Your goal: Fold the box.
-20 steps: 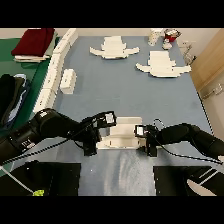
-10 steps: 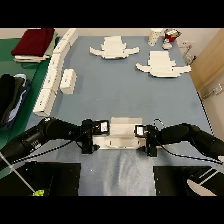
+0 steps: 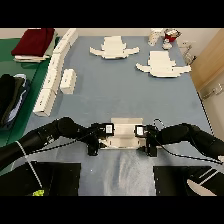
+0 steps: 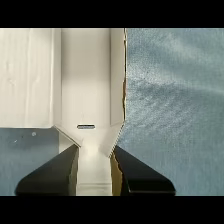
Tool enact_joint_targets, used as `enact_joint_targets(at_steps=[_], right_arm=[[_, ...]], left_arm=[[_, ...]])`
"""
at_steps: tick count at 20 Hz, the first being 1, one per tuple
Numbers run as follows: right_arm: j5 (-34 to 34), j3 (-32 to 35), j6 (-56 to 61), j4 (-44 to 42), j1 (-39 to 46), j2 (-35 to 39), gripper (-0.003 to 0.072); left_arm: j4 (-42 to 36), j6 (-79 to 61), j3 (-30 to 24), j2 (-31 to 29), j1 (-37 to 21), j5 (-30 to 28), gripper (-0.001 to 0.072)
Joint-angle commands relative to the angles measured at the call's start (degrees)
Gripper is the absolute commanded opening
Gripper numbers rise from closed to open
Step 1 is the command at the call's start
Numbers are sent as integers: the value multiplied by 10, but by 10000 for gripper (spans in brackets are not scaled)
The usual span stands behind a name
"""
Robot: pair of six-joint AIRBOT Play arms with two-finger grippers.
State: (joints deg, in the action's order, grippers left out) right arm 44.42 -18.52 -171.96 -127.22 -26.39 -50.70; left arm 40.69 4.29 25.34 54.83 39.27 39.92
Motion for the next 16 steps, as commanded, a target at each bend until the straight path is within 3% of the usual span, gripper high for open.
enact_joint_targets(at_steps=[1, 2, 3, 4, 10, 16], right_arm=[[0, 0, 0, 0, 0, 0, 459], [0, 0, 0, 0, 0, 0, 459], [0, 0, 0, 0, 0, 0, 458], [0, 0, 0, 0, 0, 0, 458], [0, 0, 0, 0, 0, 0, 459], [0, 0, 0, 0, 0, 0, 459]], left_arm=[[-35, -37, 0, 10, 0, -24, 286], [-35, -37, 0, 10, 0, -35, 277], [-35, -39, 0, 10, 0, -41, 109], [-35, -46, 0, 10, 0, -45, 55], [-101, -67, 0, 10, 1, -43, 55], [-112, -68, 0, 10, 1, -42, 55]])
